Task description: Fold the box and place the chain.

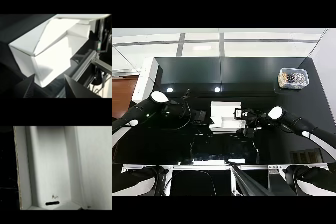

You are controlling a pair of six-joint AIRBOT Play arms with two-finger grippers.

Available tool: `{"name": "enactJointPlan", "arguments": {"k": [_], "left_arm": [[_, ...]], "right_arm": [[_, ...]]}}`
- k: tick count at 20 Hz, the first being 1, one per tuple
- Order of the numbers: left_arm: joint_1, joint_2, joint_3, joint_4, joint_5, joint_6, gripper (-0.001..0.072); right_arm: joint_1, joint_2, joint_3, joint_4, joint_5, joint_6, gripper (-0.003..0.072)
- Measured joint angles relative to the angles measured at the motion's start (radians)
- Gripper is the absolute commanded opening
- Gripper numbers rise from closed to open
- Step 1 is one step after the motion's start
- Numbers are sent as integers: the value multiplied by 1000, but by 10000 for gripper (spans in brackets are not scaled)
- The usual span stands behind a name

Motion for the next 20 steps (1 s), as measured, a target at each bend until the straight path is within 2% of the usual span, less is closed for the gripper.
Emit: {"name": "enactJointPlan", "arguments": {"k": [9, 14, 17, 19, 20], "left_arm": [[-195, 0, 127, 341, 80, -379, 442], [-287, 0, 153, 550, 110, -601, 442], [-307, 0, 158, 610, 119, -672, 441], [-313, 0, 159, 631, 125, -702, 349], [-315, -1, 159, 636, 127, -709, 349]], "right_arm": [[0, 0, 0, 0, 0, 0, 127], [0, 0, 0, 0, 0, 0, 127], [0, 0, 0, 0, 0, -1, 127], [0, 0, 0, 0, 0, -2, 127], [0, 0, 0, 0, 0, -2, 127]]}}
